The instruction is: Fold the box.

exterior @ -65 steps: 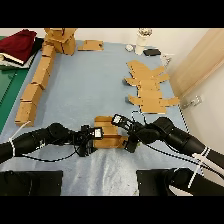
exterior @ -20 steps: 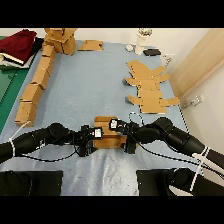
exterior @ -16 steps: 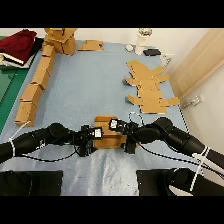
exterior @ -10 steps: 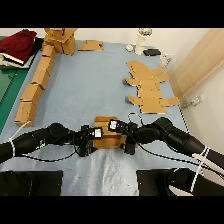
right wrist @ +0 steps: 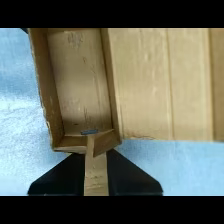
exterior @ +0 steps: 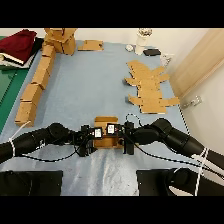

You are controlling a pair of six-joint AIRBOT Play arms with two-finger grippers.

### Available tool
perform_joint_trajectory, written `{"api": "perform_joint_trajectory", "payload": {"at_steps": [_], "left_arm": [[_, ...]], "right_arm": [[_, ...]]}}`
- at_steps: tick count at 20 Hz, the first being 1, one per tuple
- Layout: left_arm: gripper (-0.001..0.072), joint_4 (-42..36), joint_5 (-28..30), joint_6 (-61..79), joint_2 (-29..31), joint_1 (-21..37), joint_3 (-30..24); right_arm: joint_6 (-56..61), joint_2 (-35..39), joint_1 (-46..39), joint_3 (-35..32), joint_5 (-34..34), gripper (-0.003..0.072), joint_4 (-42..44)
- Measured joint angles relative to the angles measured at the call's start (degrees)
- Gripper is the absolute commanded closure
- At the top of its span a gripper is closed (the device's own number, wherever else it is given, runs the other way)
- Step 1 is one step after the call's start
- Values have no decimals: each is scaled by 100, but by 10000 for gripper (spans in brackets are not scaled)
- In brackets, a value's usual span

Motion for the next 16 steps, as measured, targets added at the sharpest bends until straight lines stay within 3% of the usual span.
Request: {"api": "perform_joint_trajectory", "payload": {"at_steps": [2, 16], "left_arm": [[221, -2, -2, 0, 0, 0, 0], [221, -2, -2, 0, 0, 0, 0]], "right_arm": [[-39, 0, 103, 0, 44, 525, 11], [-289, -4, 267, 0, 474, 525, 328]]}}
